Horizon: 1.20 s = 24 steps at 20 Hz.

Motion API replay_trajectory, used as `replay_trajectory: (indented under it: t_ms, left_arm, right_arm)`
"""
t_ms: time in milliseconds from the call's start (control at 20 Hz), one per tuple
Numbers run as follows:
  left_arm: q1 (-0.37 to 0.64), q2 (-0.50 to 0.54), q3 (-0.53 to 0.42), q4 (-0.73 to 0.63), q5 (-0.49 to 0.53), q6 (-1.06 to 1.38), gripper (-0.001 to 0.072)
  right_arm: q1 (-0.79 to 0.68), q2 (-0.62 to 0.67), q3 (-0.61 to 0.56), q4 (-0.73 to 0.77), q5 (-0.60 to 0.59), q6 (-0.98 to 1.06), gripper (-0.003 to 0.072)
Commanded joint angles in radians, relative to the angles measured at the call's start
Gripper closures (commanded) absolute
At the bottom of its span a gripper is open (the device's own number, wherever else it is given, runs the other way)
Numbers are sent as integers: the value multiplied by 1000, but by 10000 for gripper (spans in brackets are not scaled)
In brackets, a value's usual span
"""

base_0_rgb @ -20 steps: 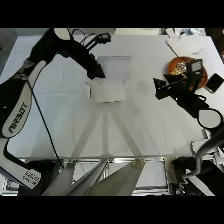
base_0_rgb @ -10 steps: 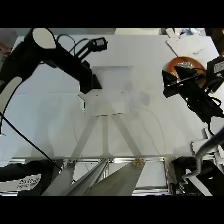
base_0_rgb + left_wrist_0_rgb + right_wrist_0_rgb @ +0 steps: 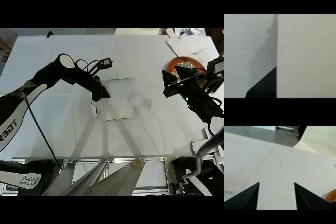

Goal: Fold the box and place the chain.

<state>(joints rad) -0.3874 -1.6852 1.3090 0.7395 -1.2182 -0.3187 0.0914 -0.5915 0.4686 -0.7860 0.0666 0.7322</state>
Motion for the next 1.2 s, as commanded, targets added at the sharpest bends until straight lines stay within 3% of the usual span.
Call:
replay_trajectory:
  t_ms: [0,350,1150]
  left_arm:
    - [-1,-63,-5,-22,18,217,709]
    - [-1,-106,-5,-76,71,396,707]
    - [-1,-176,-5,-80,108,401,706]
  right_arm:
    - [0,1,1,0,0,0,237]
    - [0,-14,1,0,0,0,257]
    - [0,-30,1,0,1,0,257]
